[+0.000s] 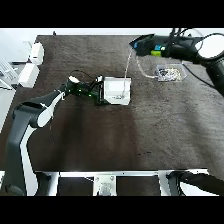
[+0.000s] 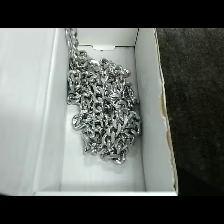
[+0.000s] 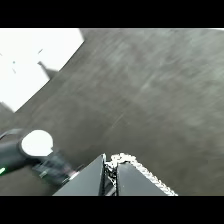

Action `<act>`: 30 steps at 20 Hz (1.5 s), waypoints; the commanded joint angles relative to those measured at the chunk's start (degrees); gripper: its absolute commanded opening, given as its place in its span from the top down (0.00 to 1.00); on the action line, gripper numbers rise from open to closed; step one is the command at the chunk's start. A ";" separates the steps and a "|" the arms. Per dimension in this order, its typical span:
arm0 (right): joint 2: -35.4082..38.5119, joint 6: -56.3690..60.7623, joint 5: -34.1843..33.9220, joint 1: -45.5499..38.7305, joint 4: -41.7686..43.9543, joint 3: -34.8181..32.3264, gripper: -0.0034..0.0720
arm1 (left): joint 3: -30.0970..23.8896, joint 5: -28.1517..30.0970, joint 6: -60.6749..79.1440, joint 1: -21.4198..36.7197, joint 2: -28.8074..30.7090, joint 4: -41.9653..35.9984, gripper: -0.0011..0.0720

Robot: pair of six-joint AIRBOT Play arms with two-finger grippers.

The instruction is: Fold the box and place the chain.

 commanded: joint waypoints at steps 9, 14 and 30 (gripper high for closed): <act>0.46 7.85 -12.55 10.36 0.11 -16.00 0.95 | 0.00 0.04 -0.02 0.02 0.04 0.00 0.60; 0.35 7.98 -20.24 11.02 0.04 -19.56 0.95 | 0.00 0.04 -0.02 0.02 0.04 0.00 0.60; -12.90 7.21 -29.64 7.52 0.22 -25.62 0.23 | 0.00 0.07 -0.02 0.02 0.04 0.02 0.60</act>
